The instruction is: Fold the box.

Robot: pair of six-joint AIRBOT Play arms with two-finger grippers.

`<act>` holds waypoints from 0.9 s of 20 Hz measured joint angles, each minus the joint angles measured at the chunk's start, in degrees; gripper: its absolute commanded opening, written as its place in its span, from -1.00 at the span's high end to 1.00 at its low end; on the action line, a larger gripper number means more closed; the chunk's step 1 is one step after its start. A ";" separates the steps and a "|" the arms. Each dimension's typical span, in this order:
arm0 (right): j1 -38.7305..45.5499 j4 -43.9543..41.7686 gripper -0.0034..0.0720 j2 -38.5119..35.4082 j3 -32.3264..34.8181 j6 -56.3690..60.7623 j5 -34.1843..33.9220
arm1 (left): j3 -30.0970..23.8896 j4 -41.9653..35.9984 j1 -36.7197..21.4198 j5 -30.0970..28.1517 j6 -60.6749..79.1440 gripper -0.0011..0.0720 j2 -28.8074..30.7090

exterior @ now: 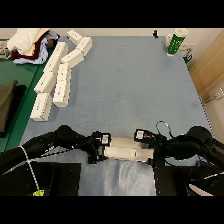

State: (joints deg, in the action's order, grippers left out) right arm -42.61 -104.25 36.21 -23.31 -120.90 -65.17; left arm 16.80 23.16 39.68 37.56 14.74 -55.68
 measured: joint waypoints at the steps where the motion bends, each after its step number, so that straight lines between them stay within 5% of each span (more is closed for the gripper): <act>1: 0.00 1.01 -0.99 -0.90 -1.51 4.39 -3.17 | 0.00 0.00 0.00 0.00 0.00 -0.65 0.00; 2: 0.00 1.66 -0.69 -1.84 -3.21 9.44 -6.03 | 0.00 0.00 0.00 0.00 0.00 -0.65 0.00; 4: 0.00 1.05 0.83 -3.39 -6.08 20.33 -9.68 | 0.00 0.00 0.00 0.00 0.00 -0.65 0.00; 6: 0.00 -2.54 0.90 -4.39 -7.76 31.08 -9.62 | 0.00 0.00 0.00 0.00 0.00 -0.65 0.00; 9: -0.02 -10.64 0.91 -4.33 -8.50 40.68 -0.76 | 0.00 0.00 0.00 0.00 0.00 -0.65 0.00; 13: -0.02 -16.26 0.91 -1.29 -8.79 45.75 13.03 | 0.04 0.00 0.00 -0.39 0.04 -0.65 0.00; 18: -0.09 -18.38 0.91 3.52 -8.83 47.43 21.38 | 0.07 -0.11 -0.04 -2.25 -2.43 -0.65 0.00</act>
State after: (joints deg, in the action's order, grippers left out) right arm -42.70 -122.63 39.72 -32.14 -73.47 -43.79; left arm 16.86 23.05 39.64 35.31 12.32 -55.68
